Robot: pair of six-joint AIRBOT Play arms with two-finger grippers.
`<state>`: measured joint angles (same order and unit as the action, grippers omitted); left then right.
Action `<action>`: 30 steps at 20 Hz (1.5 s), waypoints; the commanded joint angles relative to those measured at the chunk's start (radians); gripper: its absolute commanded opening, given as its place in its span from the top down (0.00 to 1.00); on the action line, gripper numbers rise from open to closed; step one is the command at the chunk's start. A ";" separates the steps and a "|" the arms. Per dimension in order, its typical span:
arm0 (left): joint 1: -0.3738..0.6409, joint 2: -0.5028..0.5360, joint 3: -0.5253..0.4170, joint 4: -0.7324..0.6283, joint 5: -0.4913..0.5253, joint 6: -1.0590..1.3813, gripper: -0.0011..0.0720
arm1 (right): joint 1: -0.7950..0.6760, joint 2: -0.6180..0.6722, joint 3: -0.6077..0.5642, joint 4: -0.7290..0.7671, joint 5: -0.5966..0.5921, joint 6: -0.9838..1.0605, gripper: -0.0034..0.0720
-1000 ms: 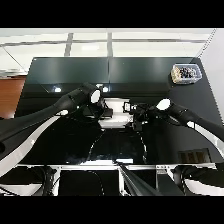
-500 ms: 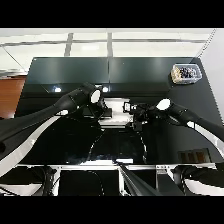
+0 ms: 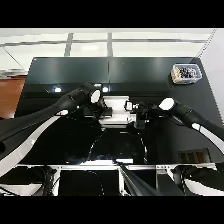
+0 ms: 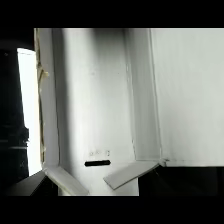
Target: Fold the box and place the chain.
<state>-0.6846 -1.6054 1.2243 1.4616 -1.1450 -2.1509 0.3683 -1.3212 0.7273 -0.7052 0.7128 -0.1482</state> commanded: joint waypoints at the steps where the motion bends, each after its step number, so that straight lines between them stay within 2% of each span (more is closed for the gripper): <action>1: 0.001 0.000 0.001 0.000 -0.005 -0.004 0.95 | -0.001 0.071 0.001 -0.129 0.052 0.052 0.06; 5: 0.001 0.000 0.001 -0.001 -0.005 -0.004 0.95 | 0.000 0.071 0.000 -0.114 0.069 0.051 0.56; 7: 0.001 0.000 0.001 -0.002 -0.005 -0.004 0.95 | 0.002 0.068 -0.001 -0.087 0.067 0.051 0.56; 12: 0.001 0.000 0.001 -0.001 -0.008 -0.003 0.94 | 0.036 0.011 -0.005 0.109 0.024 0.050 0.56; 16: 0.001 0.000 0.001 -0.002 -0.008 -0.003 0.94 | 0.058 -0.019 -0.005 0.133 -0.016 0.051 0.53; 18: 0.001 0.000 0.001 -0.004 -0.008 -0.003 0.94 | 0.058 -0.019 -0.005 0.129 -0.011 0.051 0.70; 19: 0.001 0.000 0.001 -0.005 -0.008 -0.003 0.94 | 0.058 -0.019 -0.005 0.129 -0.006 0.052 0.70; 21: 0.001 0.000 0.001 -0.004 -0.008 -0.003 0.94 | 0.058 -0.019 -0.005 0.145 0.002 0.067 0.36; 22: 0.001 0.000 0.001 -0.005 -0.008 -0.003 0.94 | 0.058 -0.019 -0.005 0.144 0.001 0.068 0.66; 23: 0.001 0.000 0.001 -0.005 -0.008 -0.003 0.94 | 0.058 -0.019 -0.005 0.144 -0.004 0.097 0.78; 24: 0.001 0.000 0.001 -0.006 -0.008 -0.003 0.94 | 0.058 -0.017 -0.005 0.143 -0.007 0.137 0.79; 25: 0.001 0.000 0.001 -0.007 -0.024 -0.003 0.94 | 0.054 -0.009 -0.004 0.122 -0.006 0.209 0.90; 27: 0.001 -0.001 0.001 -0.007 -0.043 -0.003 0.94 | 0.037 0.035 0.002 0.026 0.033 0.399 0.93; 30: 0.002 -0.001 0.001 -0.008 -0.045 -0.003 0.94 | -0.050 0.146 0.085 -0.243 0.270 0.837 0.93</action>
<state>-0.6838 -1.6054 1.2243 1.4521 -1.1709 -2.1544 0.3759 -1.2510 0.7616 -0.7364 0.8196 0.3035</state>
